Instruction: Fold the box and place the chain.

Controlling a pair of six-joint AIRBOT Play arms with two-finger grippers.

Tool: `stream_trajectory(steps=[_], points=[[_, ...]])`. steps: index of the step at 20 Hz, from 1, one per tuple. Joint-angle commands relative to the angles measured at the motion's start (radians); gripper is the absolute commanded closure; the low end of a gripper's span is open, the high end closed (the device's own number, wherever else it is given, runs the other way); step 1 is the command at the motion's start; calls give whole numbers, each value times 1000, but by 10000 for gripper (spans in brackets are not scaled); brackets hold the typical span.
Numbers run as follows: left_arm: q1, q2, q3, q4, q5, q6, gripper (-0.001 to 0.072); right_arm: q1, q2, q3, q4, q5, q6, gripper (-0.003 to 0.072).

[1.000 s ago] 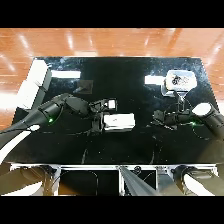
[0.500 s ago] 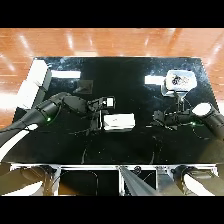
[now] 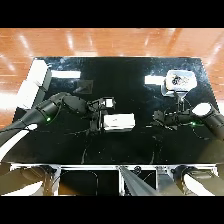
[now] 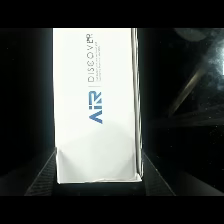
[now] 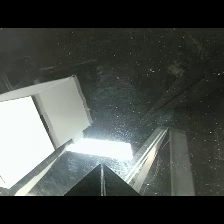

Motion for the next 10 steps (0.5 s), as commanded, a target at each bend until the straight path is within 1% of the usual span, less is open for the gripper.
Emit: stream_trajectory(steps=[1,10], points=[[0,-1,0,1,-14,0,91,0,0,1,0,0,0,659],[0,-9,-15,1,-23,-19,91,-1,0,1,0,0,0,659]])
